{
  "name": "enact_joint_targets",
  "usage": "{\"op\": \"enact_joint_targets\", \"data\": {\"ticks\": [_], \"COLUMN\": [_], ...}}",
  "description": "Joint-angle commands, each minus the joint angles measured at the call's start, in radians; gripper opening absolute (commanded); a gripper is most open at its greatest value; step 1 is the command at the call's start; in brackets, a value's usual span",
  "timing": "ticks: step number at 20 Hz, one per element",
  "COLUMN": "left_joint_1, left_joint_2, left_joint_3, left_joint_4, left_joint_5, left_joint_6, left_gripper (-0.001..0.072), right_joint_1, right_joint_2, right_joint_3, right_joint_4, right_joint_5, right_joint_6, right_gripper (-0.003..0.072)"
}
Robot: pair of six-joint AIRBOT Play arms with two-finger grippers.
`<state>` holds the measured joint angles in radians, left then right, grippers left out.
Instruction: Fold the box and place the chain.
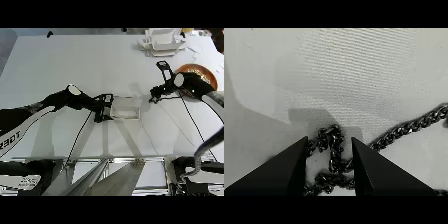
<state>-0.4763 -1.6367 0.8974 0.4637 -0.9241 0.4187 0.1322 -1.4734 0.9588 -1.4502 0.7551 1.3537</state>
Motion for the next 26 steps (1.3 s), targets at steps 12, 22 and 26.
{"op": "enact_joint_targets", "data": {"ticks": [12,22,26], "left_joint_1": [0.001,0.001,0.001], "left_joint_2": [0.001,0.001,0.001], "left_joint_3": [0.001,0.001,0.001], "left_joint_4": [0.000,0.000,0.000], "left_joint_5": [0.000,0.000,0.000], "left_joint_6": [0.000,0.000,0.000], "left_gripper": [0.0251,0.0251,0.0251], "right_joint_1": [0.001,0.001,0.025], "right_joint_2": [-0.007,0.350,0.477], "right_joint_3": [0.000,0.000,0.000], "right_joint_4": [0.002,0.031,0.176], "right_joint_5": [0.037,0.122,0.186], "right_joint_6": [-0.021,-0.058,-0.115], "right_gripper": [0.0018,0.0018,0.0018]}}
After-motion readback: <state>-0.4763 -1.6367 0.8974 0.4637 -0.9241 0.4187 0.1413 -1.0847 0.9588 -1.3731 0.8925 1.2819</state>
